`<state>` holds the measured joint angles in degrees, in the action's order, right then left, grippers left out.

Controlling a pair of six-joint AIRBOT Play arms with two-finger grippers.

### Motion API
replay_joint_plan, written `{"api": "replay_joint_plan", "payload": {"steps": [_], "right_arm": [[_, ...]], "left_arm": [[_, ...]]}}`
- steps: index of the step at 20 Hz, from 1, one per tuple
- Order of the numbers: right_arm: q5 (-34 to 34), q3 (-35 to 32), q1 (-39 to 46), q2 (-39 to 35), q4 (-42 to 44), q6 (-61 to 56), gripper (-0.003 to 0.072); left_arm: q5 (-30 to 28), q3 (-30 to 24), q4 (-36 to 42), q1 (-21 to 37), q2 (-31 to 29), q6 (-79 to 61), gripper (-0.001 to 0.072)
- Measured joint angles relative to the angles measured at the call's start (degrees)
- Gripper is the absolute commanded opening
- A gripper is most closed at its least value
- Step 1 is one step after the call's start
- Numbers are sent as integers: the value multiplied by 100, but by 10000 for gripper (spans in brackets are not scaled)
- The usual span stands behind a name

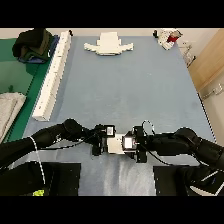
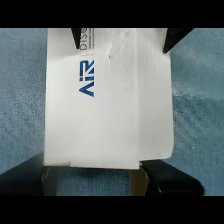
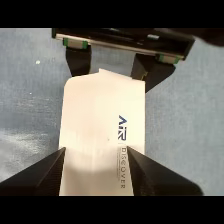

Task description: Fold the box.

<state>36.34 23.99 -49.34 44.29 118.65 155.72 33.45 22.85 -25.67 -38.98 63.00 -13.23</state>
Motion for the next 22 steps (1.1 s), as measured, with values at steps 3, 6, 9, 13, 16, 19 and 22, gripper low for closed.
{"api": "replay_joint_plan", "payload": {"steps": [3, 6, 9, 13, 16, 19, 22], "right_arm": [[-164, 0, -149, 22, -260, -70, 514], [-367, -2, -428, -28, -813, -737, 513], [-503, -9, -802, -111, -1670, -1805, 513], [-667, -114, -1248, -157, -2804, -3167, 363], [-778, -177, -1410, -170, -3230, -3676, 262], [-804, -201, -1471, -179, -3423, -3891, 263], [-804, -214, -1495, -195, -3508, -3989, 320]], "left_arm": [[-2, 0, 2, 0, 0, 2, 446], [0, 0, 2, 0, 0, 4, 446], [-2, 0, 2, 0, 0, 2, 446], [-2, 0, 2, 0, 2, 2, 446], [-2, 0, 2, 0, 0, 4, 446], [-2, 0, 2, 0, 0, 2, 446], [-2, 0, 2, 0, 0, 2, 446]]}}
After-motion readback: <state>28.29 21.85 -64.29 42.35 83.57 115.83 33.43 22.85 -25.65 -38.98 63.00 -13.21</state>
